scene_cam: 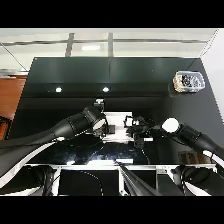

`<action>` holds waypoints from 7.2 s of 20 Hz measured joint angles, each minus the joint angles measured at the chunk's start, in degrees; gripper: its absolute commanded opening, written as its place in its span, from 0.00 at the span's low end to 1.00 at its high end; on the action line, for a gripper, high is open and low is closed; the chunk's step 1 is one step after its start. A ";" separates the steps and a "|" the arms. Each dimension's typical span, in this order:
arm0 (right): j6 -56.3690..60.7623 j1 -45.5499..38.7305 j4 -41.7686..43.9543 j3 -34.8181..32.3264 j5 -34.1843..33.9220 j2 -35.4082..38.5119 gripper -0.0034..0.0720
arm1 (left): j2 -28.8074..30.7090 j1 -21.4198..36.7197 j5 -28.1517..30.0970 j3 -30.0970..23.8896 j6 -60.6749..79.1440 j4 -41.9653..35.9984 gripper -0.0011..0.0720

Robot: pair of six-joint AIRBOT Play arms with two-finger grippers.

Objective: Fold the box and place the chain.

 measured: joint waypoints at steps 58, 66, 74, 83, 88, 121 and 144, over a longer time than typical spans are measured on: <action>79.56 -4.39 -15.23 14.49 18.18 -10.75 0.63 | 0.00 0.00 0.15 0.00 -0.04 0.00 0.05; 115.05 11.15 -42.21 20.13 16.85 -10.47 0.37 | 0.00 0.00 0.15 0.00 -0.02 0.00 0.05; 127.93 13.99 -46.58 20.83 17.81 -12.70 0.37 | 0.00 0.00 0.13 0.00 -0.02 0.00 0.05; 130.07 14.36 -46.18 20.94 18.25 -13.73 0.28 | 0.00 0.00 0.15 0.00 -0.13 -0.02 0.05; 130.27 14.36 -46.05 20.87 18.60 -13.84 0.10 | 0.00 0.00 0.11 0.00 0.02 0.00 0.05; 108.76 -32.92 -73.44 12.13 7.78 10.95 1.00 | 0.00 0.00 0.15 0.00 -0.02 0.04 0.05; 129.24 -43.21 -45.24 63.89 22.53 -38.62 0.78 | 0.00 0.00 0.04 0.00 0.00 0.13 0.05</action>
